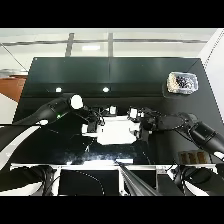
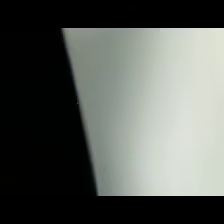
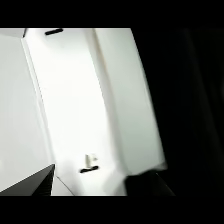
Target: Fold the box and place the chain.
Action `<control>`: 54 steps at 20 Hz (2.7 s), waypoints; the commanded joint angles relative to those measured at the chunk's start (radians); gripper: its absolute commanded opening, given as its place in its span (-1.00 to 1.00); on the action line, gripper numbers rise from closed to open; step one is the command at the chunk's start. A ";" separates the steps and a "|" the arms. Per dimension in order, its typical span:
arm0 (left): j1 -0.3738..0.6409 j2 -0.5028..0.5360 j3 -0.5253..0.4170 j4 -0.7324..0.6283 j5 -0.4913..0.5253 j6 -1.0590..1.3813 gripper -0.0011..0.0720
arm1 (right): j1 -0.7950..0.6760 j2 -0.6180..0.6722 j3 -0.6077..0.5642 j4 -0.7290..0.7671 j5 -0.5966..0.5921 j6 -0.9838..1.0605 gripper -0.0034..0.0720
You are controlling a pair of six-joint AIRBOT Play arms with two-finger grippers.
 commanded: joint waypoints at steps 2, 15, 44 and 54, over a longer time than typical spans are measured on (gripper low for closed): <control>-0.001 0.016 0.000 0.016 0.001 -0.001 -0.90 | 0.000 0.000 0.001 0.010 -0.024 0.008 0.94; -0.002 -0.012 0.000 0.013 0.005 -0.028 -0.90 | 0.035 0.000 -0.070 -0.158 -0.149 0.170 0.94; -0.026 -0.015 0.000 0.027 0.011 -0.055 -0.90 | 0.085 0.012 -0.054 -0.138 0.205 0.181 0.94; -0.026 0.007 0.001 0.048 0.035 -0.056 -0.90 | -0.019 0.012 -0.054 0.083 0.105 -0.014 0.94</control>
